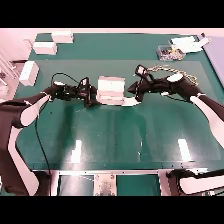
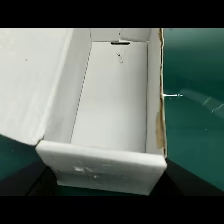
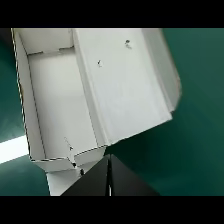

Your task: Fold the box and place the chain.

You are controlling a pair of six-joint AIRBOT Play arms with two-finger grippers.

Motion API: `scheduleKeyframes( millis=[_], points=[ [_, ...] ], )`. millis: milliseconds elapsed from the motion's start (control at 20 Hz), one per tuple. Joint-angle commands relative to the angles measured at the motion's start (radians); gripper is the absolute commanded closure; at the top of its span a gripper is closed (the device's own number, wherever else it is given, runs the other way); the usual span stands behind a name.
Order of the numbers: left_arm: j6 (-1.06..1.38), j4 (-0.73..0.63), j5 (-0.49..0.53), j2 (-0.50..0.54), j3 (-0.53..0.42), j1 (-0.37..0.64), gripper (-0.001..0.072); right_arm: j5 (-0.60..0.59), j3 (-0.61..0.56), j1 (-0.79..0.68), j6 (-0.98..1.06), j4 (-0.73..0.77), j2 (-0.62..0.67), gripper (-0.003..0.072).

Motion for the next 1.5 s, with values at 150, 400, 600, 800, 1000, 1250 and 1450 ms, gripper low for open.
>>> scheduleKeyframes(
  millis=[150, 400, 600, 800, 1000, 1250, 1450],
  points=[
    [0.0, 0.0, 0.0, 0.0, 0.0, 0.0, 0.0226, 0.046, -0.002, -0.086, 0.671, -0.222, 0.177, 0.068],
    [0.001, 0.0, 0.001, 0.0, 0.0, 0.0, 0.0227, 0.066, -0.037, -0.12, 0.839, -0.385, 0.211, 0.068],
    [0.0, 0.0, 0.001, 0.0, 0.0, 0.0, 0.0227, 0.058, -0.12, -0.214, 1.137, -0.365, 0.152, 0.068],
    [0.0, 0.0, 0.0, 0.0, 0.0, 0.0, 0.0227, 0.058, -0.136, -0.207, 1.176, -0.202, 0.021, 0.068],
    [0.0, 0.0, 0.0, 0.0, 0.0, 0.0, 0.0227, 0.024, -0.137, -0.129, 1.162, -0.109, -0.058, 0.068],
    [0.0, 0.0, 0.001, 0.0, 0.0, 0.0, 0.0227, -0.021, -0.136, -0.027, 1.118, 0.013, -0.08, 0.068],
    [0.0, 0.0, 0.0, 0.0, 0.0, 0.0, 0.0227, 0.012, -0.123, -0.008, 1.1, 0.012, -0.055, 0.068]
  ],
)
